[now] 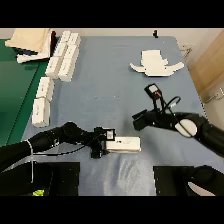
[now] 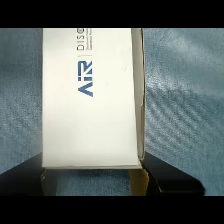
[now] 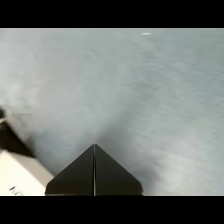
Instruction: Fold the box.
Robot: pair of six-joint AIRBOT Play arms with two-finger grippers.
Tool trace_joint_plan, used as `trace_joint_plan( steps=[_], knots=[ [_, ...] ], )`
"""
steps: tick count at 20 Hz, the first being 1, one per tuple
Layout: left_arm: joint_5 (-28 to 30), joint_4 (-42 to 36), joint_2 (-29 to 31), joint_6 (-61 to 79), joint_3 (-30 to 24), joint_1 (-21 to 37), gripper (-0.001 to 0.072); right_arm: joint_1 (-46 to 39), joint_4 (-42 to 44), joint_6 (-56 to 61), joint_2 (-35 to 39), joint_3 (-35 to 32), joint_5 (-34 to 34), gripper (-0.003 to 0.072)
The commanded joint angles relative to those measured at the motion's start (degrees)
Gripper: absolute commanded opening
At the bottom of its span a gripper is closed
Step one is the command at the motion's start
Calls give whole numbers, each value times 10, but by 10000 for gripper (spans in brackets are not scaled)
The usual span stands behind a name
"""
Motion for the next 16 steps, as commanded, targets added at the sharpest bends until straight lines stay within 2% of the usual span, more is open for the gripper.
trace_joint_plan(
  steps=[1,4,6,9,13,16],
  knots=[
    [2,0,0,0,1,0,472,-82,-119,160,-56,106,155,4],
    [12,-12,0,-8,6,0,472,-115,-148,304,-64,129,184,5],
    [17,-12,5,-83,16,2,472,-128,-200,372,-69,136,223,5],
    [18,73,30,-257,35,24,472,-131,-235,378,-70,136,252,5],
    [-3,251,65,-536,61,123,472,-131,-239,378,-70,136,247,5],
    [-7,325,79,-650,75,238,472,-131,-251,378,-70,136,243,5]
  ],
)
